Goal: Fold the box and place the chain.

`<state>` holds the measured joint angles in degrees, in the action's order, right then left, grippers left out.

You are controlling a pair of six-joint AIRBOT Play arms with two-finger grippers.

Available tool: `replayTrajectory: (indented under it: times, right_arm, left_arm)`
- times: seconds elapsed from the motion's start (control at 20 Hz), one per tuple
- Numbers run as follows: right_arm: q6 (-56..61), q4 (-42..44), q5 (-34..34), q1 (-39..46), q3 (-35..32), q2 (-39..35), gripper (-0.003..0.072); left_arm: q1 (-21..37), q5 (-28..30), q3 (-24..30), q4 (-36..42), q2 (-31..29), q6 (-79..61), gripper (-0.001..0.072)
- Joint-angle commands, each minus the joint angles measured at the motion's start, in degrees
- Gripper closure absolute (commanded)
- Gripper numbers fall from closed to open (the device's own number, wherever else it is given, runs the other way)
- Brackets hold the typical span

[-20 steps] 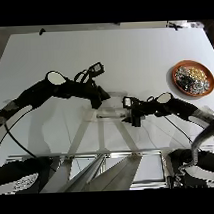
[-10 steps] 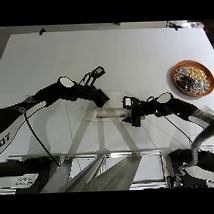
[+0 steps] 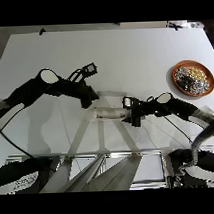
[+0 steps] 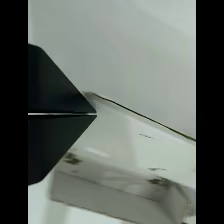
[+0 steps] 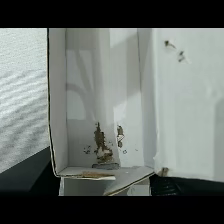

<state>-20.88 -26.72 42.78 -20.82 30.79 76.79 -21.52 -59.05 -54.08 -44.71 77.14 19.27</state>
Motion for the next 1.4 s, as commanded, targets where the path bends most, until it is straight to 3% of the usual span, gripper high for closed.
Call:
replayTrajectory:
  times: [0.0,0.1,0.15,0.4,0.6,0.75,1.0,1.35]
  right_arm:
    - [0.02,0.02,0.04,0.00,0.07,0.00,0.0241]
    - [0.02,0.02,0.04,0.00,0.07,0.00,0.0241]
    - [0.02,0.00,0.07,0.00,0.07,0.00,0.0241]
    - [0.02,0.02,0.07,0.00,0.07,0.00,0.0241]
    - [0.02,0.02,0.04,0.00,0.07,0.00,0.0241]
    - [0.02,0.02,0.04,0.00,0.07,0.00,0.0241]
    - [0.02,0.02,0.04,0.00,0.07,0.00,0.0241]
    - [0.02,0.02,0.04,0.00,0.07,0.00,0.0241]
  left_arm:
    - [2.54,-12.26,-0.04,-16.06,-4.76,-3.58,0.0697]
    - [2.01,-17.99,-0.04,-18.97,-4.28,-11.43,0.0696]
    - [1.57,-18.10,-0.04,-18.56,-3.80,-13.57,0.0696]
    - [1.60,-13.75,0.63,-13.16,1.05,-18.67,0.0495]
    - [0.46,-9.55,1.36,-13.07,3.52,-24.02,0.0434]
    - [0.35,-5.77,1.36,-12.17,3.93,-23.76,0.0434]
    - [-0.09,-4.31,1.46,-12.26,6.36,-23.85,0.0434]
    - [-4.98,-2.89,1.46,-11.04,7.26,-24.15,0.0437]
